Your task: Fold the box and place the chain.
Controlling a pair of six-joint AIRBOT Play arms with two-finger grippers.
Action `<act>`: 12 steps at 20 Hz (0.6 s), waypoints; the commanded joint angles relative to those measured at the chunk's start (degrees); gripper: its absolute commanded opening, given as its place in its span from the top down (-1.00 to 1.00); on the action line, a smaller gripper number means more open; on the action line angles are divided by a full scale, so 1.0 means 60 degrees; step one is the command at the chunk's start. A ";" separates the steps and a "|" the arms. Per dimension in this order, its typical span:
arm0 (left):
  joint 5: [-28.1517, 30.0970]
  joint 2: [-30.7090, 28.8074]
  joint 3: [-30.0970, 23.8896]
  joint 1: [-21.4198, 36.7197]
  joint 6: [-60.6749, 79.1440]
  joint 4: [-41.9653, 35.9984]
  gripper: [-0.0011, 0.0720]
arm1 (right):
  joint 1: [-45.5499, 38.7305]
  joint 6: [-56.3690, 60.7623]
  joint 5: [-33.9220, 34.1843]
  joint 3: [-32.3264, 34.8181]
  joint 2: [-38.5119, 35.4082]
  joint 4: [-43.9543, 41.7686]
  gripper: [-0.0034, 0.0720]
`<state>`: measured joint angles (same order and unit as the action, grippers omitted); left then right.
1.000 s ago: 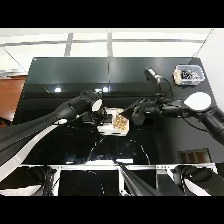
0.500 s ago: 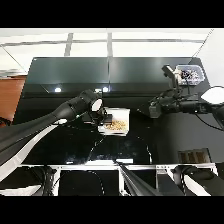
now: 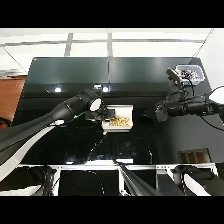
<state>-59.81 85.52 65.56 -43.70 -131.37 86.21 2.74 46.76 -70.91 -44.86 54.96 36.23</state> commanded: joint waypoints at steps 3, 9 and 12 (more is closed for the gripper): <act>-0.0539 -0.1698 -0.0233 -0.0015 0.1676 0.0780 -0.02 | -0.0022 -0.0004 -0.0189 -0.0004 -0.0007 0.0262 0.07; -0.0608 -0.5100 -0.2466 0.2951 0.3676 0.0415 -0.02 | -0.0022 -0.0004 -0.0175 0.0000 -0.0007 0.0324 0.07; -0.0157 -0.5457 -0.4091 0.5286 0.8295 -0.3836 -0.02 | -0.0022 -0.0004 -0.0182 0.0000 -0.0007 0.0321 0.07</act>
